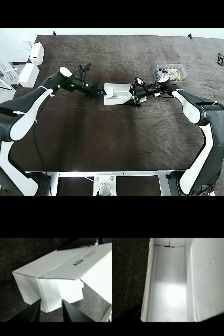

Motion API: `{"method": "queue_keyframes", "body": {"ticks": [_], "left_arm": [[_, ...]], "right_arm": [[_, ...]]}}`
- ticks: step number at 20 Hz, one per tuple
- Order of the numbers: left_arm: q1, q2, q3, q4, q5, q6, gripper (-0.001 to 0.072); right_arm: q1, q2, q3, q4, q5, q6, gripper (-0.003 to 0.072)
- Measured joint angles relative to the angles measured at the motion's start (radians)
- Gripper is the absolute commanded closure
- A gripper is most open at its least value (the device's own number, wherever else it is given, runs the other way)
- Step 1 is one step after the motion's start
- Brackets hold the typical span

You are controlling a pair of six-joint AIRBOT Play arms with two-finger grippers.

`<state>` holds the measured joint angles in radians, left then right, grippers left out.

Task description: Fold the box and place the chain.

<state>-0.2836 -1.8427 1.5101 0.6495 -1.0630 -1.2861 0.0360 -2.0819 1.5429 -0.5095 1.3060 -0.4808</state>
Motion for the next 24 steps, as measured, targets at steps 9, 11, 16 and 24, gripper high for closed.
{"method": "queue_keyframes", "body": {"ticks": [9,11,16,24], "left_arm": [[-0.062,0.000,0.094,0.251,-0.003,-0.243,0.0389],[-0.074,0.000,0.100,0.271,0.012,-0.264,0.0389],[-0.104,0.000,0.106,0.319,0.045,-0.313,0.0389],[-0.121,0.001,0.108,0.402,0.051,-0.407,0.0389]], "right_arm": [[0.000,0.000,0.000,0.000,0.000,0.002,0.0280],[0.000,0.000,0.000,0.001,0.000,0.002,0.0280],[0.000,0.000,0.000,0.001,0.000,0.002,0.0280],[0.000,0.000,0.000,0.001,0.000,0.002,0.0280]]}}
